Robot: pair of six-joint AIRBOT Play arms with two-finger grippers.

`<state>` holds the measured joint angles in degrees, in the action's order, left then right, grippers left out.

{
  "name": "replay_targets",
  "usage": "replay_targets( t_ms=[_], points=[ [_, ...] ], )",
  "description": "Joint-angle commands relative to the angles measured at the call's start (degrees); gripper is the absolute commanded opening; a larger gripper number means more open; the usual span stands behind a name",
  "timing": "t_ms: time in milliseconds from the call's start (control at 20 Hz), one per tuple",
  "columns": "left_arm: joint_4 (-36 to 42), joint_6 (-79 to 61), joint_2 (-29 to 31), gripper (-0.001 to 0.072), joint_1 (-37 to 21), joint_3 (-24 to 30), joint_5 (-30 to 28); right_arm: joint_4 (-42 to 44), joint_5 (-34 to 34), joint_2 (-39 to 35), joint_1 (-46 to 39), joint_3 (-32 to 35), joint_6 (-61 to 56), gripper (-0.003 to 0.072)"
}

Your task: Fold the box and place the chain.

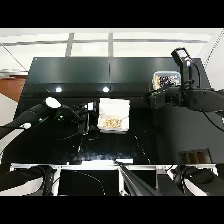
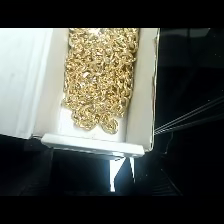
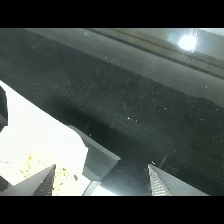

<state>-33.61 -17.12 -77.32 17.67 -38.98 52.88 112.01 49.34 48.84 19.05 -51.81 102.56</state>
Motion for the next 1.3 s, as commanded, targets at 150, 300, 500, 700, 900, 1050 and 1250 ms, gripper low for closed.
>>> replay_targets(
  t_ms=[150,300,500,700,900,1050,1250],
  points=[
    [0.0,0.7,-1.4,0.0702,1.4,-0.1,-1.0,0.0,0.0,0.0,0.0,0.0,0.0,0.0699],
    [0.5,0.8,-1.5,0.0702,1.6,-0.5,-1.3,0.0,0.2,0.0,0.0,0.0,0.0,0.0699],
    [0.3,0.3,-1.5,0.0702,1.7,-0.4,2.1,0.0,0.5,0.0,0.1,0.0,0.0,0.0699],
    [-0.6,0.4,-1.5,0.0702,1.7,-0.4,4.7,0.0,0.5,0.0,0.1,0.0,0.0,0.0699],
    [-0.6,0.9,-1.5,0.0701,1.6,-0.4,5.2,-0.1,1.3,0.0,0.1,0.0,0.0,0.0699],
    [-0.6,1.5,-1.5,0.0702,1.5,-0.4,2.2,-0.3,3.5,0.4,0.1,0.0,-0.6,0.0699],
    [-0.5,2.4,-1.5,0.0702,1.5,-0.4,-0.2,-1.2,6.6,2.1,0.1,0.0,-4.0,0.0698]
  ],
)
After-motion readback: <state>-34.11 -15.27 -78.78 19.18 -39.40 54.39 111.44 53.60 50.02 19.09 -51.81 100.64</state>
